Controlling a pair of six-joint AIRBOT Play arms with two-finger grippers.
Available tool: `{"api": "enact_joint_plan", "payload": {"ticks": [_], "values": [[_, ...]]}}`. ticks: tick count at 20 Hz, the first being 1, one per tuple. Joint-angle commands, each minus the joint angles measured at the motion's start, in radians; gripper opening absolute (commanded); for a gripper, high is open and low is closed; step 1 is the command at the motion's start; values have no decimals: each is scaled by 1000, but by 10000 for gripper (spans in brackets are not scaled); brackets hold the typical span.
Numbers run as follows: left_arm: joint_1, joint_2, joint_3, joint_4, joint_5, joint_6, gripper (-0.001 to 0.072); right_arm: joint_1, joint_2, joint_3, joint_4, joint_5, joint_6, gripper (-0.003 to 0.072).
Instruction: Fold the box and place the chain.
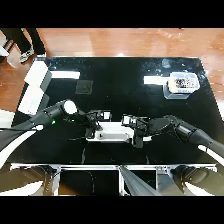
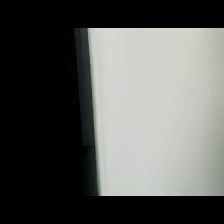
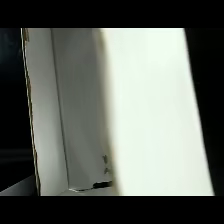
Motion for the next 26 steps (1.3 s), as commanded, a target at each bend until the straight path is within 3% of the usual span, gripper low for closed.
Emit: {"api": "enact_joint_plan", "payload": {"ticks": [1,26], "values": [[0,1,2,-6,3,0,24,1,-15,0,-1,35,0,639],[0,1,2,-6,3,0,24,60,-43,0,-32,34,0,639]]}}
